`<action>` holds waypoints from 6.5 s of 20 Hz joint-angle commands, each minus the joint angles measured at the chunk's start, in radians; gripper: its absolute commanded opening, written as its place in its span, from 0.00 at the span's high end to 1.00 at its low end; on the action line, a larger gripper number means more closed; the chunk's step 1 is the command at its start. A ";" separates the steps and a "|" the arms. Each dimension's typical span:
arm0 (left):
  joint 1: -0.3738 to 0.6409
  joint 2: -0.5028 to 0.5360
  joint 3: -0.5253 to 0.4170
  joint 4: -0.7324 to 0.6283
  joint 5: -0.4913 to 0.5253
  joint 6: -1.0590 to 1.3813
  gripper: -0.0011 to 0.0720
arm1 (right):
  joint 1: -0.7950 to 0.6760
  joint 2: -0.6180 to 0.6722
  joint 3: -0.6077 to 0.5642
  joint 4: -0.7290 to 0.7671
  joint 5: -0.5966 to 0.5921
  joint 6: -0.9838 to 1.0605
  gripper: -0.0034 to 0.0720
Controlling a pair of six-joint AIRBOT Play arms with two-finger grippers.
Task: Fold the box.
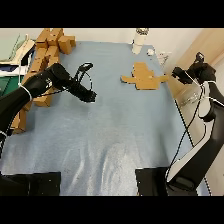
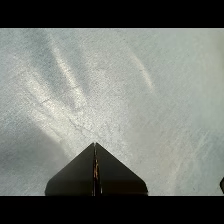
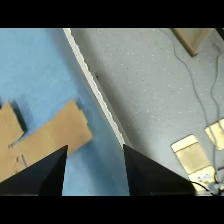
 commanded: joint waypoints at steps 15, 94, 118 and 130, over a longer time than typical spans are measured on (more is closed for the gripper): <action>0.001 -0.001 0.001 0.000 0.000 0.000 0.97 | 0.042 -0.200 0.128 0.308 0.039 -0.188 0.51; 0.245 -0.042 -0.056 -0.254 -0.310 0.000 0.12 | 0.670 1.096 -1.416 0.337 0.026 -0.587 0.95; 0.140 -0.224 -0.057 -0.600 -0.351 0.272 0.92 | 0.718 1.120 -1.417 0.332 0.051 -0.586 0.95; 0.103 -0.145 -0.048 -0.498 -0.281 0.585 0.97 | 0.601 1.122 -1.268 0.155 -0.029 -0.319 0.43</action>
